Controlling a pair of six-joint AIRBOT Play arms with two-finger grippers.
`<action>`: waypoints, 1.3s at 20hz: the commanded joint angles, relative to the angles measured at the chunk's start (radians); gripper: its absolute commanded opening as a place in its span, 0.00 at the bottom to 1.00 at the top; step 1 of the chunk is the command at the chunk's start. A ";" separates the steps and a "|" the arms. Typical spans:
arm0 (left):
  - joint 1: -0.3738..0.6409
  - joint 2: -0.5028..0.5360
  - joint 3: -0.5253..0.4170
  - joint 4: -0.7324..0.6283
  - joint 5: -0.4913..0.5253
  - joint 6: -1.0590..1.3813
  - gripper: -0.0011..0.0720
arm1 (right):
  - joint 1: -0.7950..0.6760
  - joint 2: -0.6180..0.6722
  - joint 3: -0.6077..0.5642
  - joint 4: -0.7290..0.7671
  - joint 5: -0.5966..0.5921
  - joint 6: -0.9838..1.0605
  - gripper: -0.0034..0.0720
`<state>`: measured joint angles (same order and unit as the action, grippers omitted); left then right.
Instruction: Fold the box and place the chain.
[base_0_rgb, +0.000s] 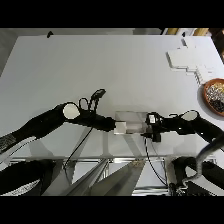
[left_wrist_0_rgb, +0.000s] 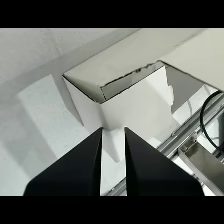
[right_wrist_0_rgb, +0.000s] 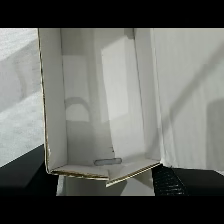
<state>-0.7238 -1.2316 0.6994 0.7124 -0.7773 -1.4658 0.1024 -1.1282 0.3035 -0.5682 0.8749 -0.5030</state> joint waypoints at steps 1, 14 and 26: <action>-0.010 0.001 0.001 -0.002 -0.006 -0.001 0.23 | 0.000 0.000 0.001 0.000 0.000 0.000 0.58; -0.119 -0.120 0.200 0.377 -0.097 -0.348 0.25 | 0.000 0.000 0.001 0.000 0.000 0.000 0.58; -0.248 -0.267 0.436 0.647 -0.274 -0.753 0.30 | 0.000 0.000 0.001 0.000 0.000 0.000 0.58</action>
<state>-0.9310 -1.4490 1.0626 1.2846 -1.0142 -2.0964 0.1024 -1.1282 0.3035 -0.5682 0.8749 -0.5030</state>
